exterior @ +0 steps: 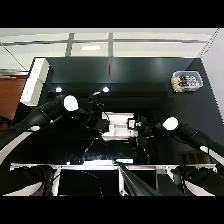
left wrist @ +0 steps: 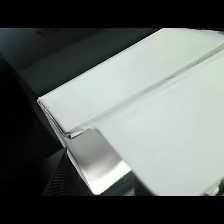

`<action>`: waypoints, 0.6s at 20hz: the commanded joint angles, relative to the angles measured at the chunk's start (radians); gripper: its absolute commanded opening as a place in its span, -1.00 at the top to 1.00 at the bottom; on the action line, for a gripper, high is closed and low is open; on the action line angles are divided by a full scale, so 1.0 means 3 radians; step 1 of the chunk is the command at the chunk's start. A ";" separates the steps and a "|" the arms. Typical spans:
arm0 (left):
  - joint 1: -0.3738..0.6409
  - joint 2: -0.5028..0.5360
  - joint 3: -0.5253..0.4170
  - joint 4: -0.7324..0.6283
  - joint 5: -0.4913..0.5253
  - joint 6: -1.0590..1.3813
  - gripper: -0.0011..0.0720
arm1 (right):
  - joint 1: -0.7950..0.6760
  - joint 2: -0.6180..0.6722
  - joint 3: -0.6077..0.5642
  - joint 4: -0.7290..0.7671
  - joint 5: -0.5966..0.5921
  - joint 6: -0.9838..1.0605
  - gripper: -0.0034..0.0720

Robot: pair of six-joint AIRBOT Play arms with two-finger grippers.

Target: Fold the box and place the chain.

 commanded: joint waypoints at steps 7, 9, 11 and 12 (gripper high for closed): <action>-0.0491 -0.0033 0.0020 0.1010 0.0256 -0.1214 -0.29 | 0.0000 0.0000 0.0000 0.0000 0.0000 0.0000 -0.35; -0.0609 -0.0086 0.0088 0.1241 0.0251 -0.1489 -0.28 | 0.0000 0.0000 0.0000 0.0000 0.0000 0.0000 -0.35; -0.0725 -0.0145 0.0193 0.1447 0.0244 -0.1712 -0.28 | 0.0000 0.0000 0.0000 0.0000 0.0000 0.0000 -0.35; -0.0773 -0.0167 0.0238 0.1572 0.0234 -0.1849 -0.28 | 0.0000 0.0000 0.0000 0.0000 0.0000 0.0000 -0.35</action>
